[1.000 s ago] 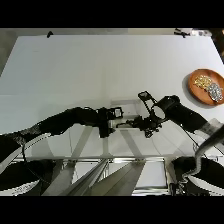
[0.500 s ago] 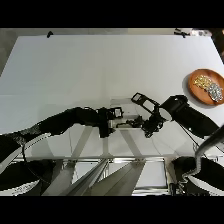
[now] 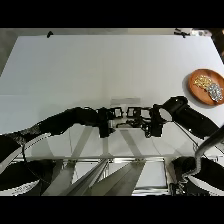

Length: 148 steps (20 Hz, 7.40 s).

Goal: Fold the box and place the chain.

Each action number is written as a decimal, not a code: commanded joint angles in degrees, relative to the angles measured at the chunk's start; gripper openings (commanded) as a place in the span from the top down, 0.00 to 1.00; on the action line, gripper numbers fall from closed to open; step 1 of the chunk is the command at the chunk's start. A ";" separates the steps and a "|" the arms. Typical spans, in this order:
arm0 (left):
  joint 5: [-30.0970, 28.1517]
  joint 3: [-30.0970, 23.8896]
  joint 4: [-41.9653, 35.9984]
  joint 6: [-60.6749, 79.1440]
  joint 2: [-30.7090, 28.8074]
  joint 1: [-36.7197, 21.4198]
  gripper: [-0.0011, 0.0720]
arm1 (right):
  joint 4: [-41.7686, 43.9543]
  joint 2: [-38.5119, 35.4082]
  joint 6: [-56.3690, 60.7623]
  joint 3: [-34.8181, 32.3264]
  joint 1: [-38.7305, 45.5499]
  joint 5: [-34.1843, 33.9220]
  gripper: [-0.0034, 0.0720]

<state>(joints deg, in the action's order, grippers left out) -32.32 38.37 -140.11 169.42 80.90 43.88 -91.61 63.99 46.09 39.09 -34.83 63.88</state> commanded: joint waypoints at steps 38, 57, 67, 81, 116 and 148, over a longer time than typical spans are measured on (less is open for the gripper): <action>0.00 -0.02 0.00 0.02 -0.02 0.02 0.97 | 11.45 -22.62 18.78 0.20 2.03 -13.86 0.94; -0.02 -0.02 0.00 0.02 -0.02 0.02 0.97 | 28.72 -12.02 25.05 0.39 -5.92 -25.38 0.94; 0.00 -0.02 0.00 0.02 -0.02 0.02 0.97 | 25.77 -9.64 26.47 0.39 -5.90 -18.91 0.94; 0.00 -0.02 0.02 0.02 -0.02 0.11 0.97 | 16.61 -22.73 32.02 0.33 0.20 -13.46 0.94; -0.42 -0.02 0.00 0.02 -0.02 0.15 0.97 | 9.49 -14.91 14.12 -6.12 7.93 0.55 0.54; -0.42 -0.02 0.00 0.02 -0.02 0.15 0.97 | 18.23 -4.02 4.44 -9.33 7.87 -13.09 0.94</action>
<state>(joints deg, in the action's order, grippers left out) -32.73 38.37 -140.14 169.42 80.88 43.99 -72.55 62.13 49.30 29.67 -26.98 49.52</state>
